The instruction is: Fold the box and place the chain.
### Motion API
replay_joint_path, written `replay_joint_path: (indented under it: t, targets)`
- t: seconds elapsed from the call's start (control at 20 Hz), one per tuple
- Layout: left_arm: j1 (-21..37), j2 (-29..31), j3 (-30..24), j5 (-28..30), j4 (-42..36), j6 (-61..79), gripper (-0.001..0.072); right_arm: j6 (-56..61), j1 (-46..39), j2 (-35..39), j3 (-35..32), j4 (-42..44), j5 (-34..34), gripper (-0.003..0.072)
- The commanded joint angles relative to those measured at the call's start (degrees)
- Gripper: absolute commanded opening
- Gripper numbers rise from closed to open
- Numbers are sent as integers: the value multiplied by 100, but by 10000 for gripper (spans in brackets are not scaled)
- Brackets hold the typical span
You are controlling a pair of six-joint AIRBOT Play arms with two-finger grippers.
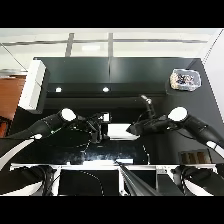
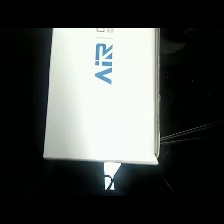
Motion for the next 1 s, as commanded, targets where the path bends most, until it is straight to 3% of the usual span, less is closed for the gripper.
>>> replay_joint_path:
  t: [0.0,0.05,0.15,0.3,0.4,0.5,0.55,0.75,0.95]
  targets:
    - [24,46,0,0,13,11,582,-46,-667,553,382,85,697,44]
    - [46,111,0,2,20,-9,586,-44,-951,772,490,11,837,44]
    - [144,319,0,-13,212,-385,708,-42,-1598,1204,592,-120,1025,45]
    - [378,866,0,-131,1198,-1591,708,-42,-2494,1602,597,-483,1338,45]
    - [588,1335,0,-669,1799,-2153,708,-44,-2916,1620,597,-640,1526,44]
    - [715,1698,2,-1209,1753,-2343,708,-42,-3040,1620,595,-848,1475,44]
    - [678,1729,17,-1207,1469,-2341,707,-44,-3036,1620,595,-920,1373,44]
    - [140,1207,400,-433,927,-2341,707,-37,-3036,1620,592,-887,1049,44]
    - [-339,468,901,-304,927,-2146,706,-37,-3036,1620,592,-907,1222,44]
